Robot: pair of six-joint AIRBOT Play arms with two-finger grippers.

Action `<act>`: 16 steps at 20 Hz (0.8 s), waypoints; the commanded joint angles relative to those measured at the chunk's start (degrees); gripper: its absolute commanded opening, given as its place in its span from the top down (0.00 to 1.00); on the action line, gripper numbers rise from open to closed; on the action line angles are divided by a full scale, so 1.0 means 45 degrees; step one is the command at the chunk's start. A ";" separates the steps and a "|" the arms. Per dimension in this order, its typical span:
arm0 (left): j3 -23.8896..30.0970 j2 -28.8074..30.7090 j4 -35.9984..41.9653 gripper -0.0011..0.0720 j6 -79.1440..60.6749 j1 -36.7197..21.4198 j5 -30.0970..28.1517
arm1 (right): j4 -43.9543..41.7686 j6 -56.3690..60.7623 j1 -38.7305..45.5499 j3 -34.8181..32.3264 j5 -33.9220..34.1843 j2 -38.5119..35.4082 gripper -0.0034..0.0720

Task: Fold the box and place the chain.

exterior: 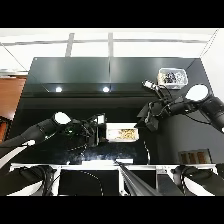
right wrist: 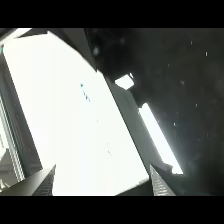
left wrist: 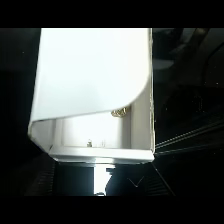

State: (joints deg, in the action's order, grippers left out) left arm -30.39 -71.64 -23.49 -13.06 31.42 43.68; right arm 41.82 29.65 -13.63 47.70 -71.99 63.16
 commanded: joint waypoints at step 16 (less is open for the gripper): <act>-0.0005 -0.0005 -0.0005 0.58 -0.0005 0.0010 0.0024 | 0.2186 -0.0661 -0.2050 -0.0476 0.1457 -0.0296 0.00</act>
State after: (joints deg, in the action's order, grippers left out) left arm -30.39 -71.64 -23.51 -13.06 31.42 43.83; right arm 51.64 26.89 -21.82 45.56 -66.72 61.84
